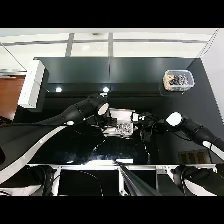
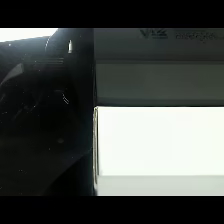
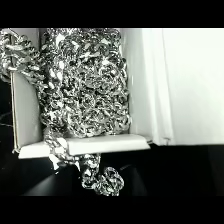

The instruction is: Fold the box and place the chain.

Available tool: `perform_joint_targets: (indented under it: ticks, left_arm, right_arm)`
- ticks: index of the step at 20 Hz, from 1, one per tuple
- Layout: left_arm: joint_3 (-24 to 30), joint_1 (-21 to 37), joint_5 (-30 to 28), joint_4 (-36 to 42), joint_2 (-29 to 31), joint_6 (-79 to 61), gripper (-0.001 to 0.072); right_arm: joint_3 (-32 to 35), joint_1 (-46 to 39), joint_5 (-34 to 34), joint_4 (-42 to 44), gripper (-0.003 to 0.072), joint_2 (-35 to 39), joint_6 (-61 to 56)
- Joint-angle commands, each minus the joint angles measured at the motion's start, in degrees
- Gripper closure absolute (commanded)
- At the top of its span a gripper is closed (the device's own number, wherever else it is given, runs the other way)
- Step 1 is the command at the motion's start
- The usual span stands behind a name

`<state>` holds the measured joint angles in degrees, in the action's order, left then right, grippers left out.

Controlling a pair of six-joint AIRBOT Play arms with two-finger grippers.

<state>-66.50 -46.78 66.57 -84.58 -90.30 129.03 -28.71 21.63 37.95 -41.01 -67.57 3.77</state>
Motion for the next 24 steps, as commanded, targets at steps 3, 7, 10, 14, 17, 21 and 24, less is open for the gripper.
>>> perform_joint_targets:
  ticks: [3, 7, 10, 14, 17, 21, 24]
  left_arm:
    - [-0.02, 0.0, 0.0, 0.0, -0.02, -0.02, 0.0676]
    - [-0.02, 0.0, 0.0, 0.0, -0.02, -0.02, 0.0676]
    - [-0.02, 0.0, 0.0, 0.0, -0.02, -0.02, 0.0676]
    - [-0.02, 0.0, 0.0, 0.0, -0.02, -0.02, 0.0676]
    - [-0.02, 0.0, 0.0, 0.0, -0.02, -0.02, 0.0676]
    - [-0.02, 0.0, -0.02, 0.0, -0.02, -0.02, 0.0676]
    - [-0.02, 0.0, 0.0, 0.0, -0.02, -0.02, 0.0676]
  right_arm:
    - [0.02, 0.02, -0.48, -0.07, 0.0665, 0.7, -2.67]
    - [-0.42, -0.15, 0.04, -7.72, 0.0666, 5.46, -14.21]
    - [-2.73, -0.15, 5.38, -14.12, 0.0666, 10.43, -26.47]
    - [-8.59, -0.13, 14.91, -13.77, 0.0666, 15.98, -34.99]
    - [-14.23, -0.13, 21.4, -10.05, 0.0666, 16.76, -38.6]
    - [-17.53, -0.07, 19.76, 2.82, 0.0666, 16.65, -39.43]
    - [-17.09, 1.03, 19.5, 0.48, 0.0665, 13.94, -42.93]
